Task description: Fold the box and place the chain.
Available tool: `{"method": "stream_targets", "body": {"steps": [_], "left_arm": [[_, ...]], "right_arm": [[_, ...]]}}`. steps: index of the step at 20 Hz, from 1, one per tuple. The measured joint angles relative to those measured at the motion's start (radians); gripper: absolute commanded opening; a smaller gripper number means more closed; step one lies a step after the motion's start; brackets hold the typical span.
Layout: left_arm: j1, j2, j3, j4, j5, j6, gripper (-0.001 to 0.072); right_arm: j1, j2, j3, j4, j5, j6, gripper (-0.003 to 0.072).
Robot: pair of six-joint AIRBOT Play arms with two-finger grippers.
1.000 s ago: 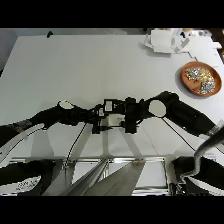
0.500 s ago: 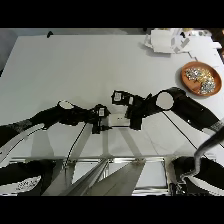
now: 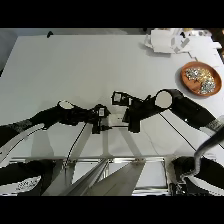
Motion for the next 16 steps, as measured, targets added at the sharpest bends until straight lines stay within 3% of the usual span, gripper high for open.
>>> {"method": "stream_targets", "body": {"steps": [16], "left_arm": [[0.0,0.0,0.0,0.0,0.0,0.0,0.0137]], "right_arm": [[0.0,-0.005,-0.064,-0.028,-0.008,-0.007,0.0019]]}}
